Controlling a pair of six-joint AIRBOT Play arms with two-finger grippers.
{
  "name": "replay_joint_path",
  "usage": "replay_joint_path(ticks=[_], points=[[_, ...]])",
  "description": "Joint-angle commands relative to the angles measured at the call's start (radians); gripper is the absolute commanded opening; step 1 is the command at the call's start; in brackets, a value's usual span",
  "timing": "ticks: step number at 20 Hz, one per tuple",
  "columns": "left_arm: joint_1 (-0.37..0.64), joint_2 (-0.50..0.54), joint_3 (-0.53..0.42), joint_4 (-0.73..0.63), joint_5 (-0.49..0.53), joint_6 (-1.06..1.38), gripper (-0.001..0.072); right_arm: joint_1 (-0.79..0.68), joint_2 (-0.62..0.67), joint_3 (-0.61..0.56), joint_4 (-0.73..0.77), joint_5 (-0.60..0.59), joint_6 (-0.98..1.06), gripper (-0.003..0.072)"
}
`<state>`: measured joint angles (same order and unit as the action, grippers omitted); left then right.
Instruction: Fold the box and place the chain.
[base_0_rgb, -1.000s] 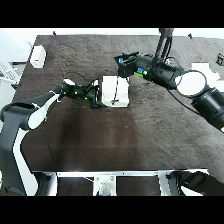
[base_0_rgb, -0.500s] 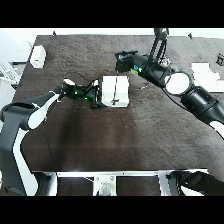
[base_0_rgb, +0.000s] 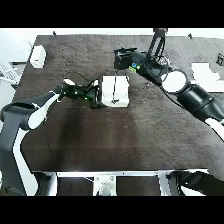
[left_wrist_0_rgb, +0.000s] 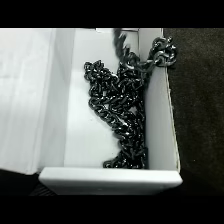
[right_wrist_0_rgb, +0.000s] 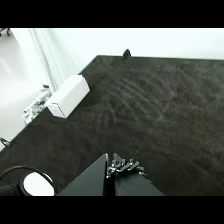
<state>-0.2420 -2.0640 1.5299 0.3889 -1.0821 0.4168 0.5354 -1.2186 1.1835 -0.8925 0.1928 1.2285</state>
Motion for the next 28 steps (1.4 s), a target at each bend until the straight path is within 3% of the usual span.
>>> replay_joint_path(ticks=[1,4,8,10,13,19,20,22,23,28], points=[[0.000,0.000,0.000,0.000,0.000,0.000,0.0233,-0.003,-0.048,-0.022,0.001,-0.047,0.014,0.0011],[0.000,0.000,0.000,0.000,0.000,0.000,0.0233,-0.003,-0.053,-0.019,0.001,-0.117,0.014,0.0011],[0.000,0.000,0.000,0.000,0.000,0.000,0.0233,0.000,-0.061,-0.043,0.002,0.015,0.059,0.0011],[0.000,0.000,0.000,0.000,0.000,0.000,0.0233,-0.001,-0.074,-0.092,0.002,0.018,0.105,0.0011],[0.000,0.000,0.000,0.000,0.000,0.000,0.0233,-0.001,-0.154,-0.161,0.002,0.018,0.153,0.0011],[0.000,0.000,0.000,0.000,0.000,0.000,0.0233,-0.002,-0.332,-0.168,0.027,0.018,0.151,0.0013],[0.000,0.000,0.000,0.000,0.000,0.000,0.0233,-0.010,-0.340,-0.168,0.027,0.017,0.151,0.0034],[0.000,0.000,0.000,0.000,0.000,0.000,0.0233,-0.028,-0.329,-0.160,0.027,0.017,0.151,0.0402],[0.000,0.000,0.000,0.000,0.000,0.000,0.0233,-0.037,-0.310,-0.154,0.027,0.017,0.151,0.0463],[0.000,0.000,0.000,0.000,0.000,0.000,0.0233,-0.137,-0.145,-0.154,-0.058,0.018,0.072,0.0457]])
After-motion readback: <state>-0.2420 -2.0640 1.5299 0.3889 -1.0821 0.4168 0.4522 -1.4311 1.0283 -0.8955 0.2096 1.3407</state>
